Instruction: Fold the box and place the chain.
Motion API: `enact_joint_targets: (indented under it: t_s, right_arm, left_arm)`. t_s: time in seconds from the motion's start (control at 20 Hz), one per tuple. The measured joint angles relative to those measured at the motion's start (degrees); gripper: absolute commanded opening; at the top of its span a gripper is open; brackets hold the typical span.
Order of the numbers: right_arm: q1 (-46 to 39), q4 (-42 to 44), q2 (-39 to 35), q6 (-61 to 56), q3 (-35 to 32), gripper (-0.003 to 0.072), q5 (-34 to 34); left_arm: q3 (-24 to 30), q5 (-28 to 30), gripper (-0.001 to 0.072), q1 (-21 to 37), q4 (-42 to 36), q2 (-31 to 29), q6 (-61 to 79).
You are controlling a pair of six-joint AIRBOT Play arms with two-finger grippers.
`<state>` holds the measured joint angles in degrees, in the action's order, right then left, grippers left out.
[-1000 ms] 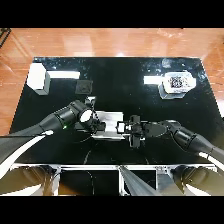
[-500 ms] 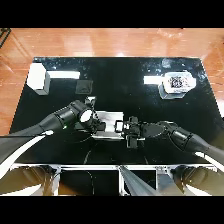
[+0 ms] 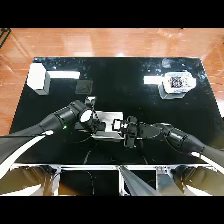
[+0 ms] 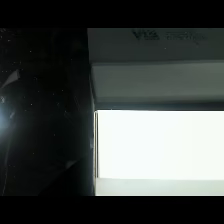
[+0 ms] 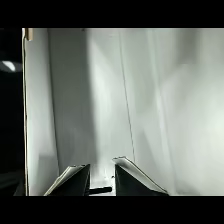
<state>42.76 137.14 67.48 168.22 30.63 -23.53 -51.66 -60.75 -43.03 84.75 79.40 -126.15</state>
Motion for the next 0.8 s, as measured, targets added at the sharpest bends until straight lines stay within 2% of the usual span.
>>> enact_joint_targets:
  t_s: [0.05,0.1,0.15,0.35,0.4,0.5,0.6,0.8]
  right_arm:
    - [0.04,0.00,0.02,-0.04,0.00,0.0320,0.04]
    - [0.04,-0.02,0.02,-0.20,0.00,0.0175,0.11]
    - [0.04,-0.09,0.02,-0.22,0.00,0.0126,0.37]
    - [-0.04,-0.79,-0.26,-1.01,0.00,0.0119,0.26]
    - [-0.39,-1.66,-0.81,-2.60,0.00,0.0026,0.15]
    - [-2.60,-4.24,-2.93,-9.01,0.00,0.0026,-1.57]
    - [-6.84,-6.58,-6.21,-17.44,0.02,0.0027,-5.81]
    - [-20.11,-9.42,-13.46,-38.56,0.02,0.0026,-18.78]
  left_arm:
    - [0.00,-0.02,0.0020,0.00,-0.02,-0.02,0.00]
    - [0.00,-0.02,0.0020,0.00,0.00,0.00,0.00]
    - [0.00,-0.04,0.0021,0.00,-0.02,0.00,0.00]
    - [0.00,-0.07,0.0021,0.00,-0.02,0.00,0.00]
    - [0.00,-0.09,0.0021,0.00,-0.02,0.00,0.00]
    - [0.00,-0.13,0.0020,0.00,0.00,0.00,-0.02]
    - [0.00,-0.20,0.0021,0.00,-0.02,0.00,0.00]
    - [0.00,-0.35,0.0021,0.00,0.00,0.00,-0.02]
